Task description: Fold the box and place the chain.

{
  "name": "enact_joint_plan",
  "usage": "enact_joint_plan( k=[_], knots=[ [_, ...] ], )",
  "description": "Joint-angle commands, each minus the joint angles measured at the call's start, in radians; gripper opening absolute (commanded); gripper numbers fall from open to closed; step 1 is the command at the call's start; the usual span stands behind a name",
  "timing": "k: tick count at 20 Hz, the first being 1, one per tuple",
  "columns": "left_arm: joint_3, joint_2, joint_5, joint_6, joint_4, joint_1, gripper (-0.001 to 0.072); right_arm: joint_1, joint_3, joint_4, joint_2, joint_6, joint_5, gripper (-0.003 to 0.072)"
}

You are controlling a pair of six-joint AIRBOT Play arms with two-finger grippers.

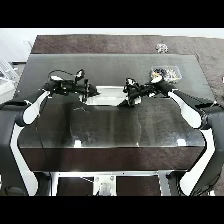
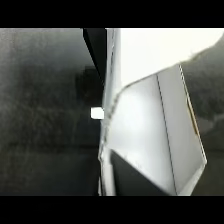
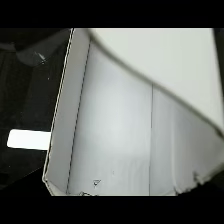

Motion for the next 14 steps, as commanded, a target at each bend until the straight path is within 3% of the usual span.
enact_joint_plan(
  k=[1,14],
  knots=[
    [0.002,0.003,-0.033,0.0,-0.047,0.0,0.0413,0.0,0.0,0.0,0.0,0.0,0.0,0.0596],
    [0.027,0.055,-0.2,0.003,-0.109,0.039,0.0415,0.0,0.0,0.0,0.0,0.0,0.0,0.0596]
  ],
)
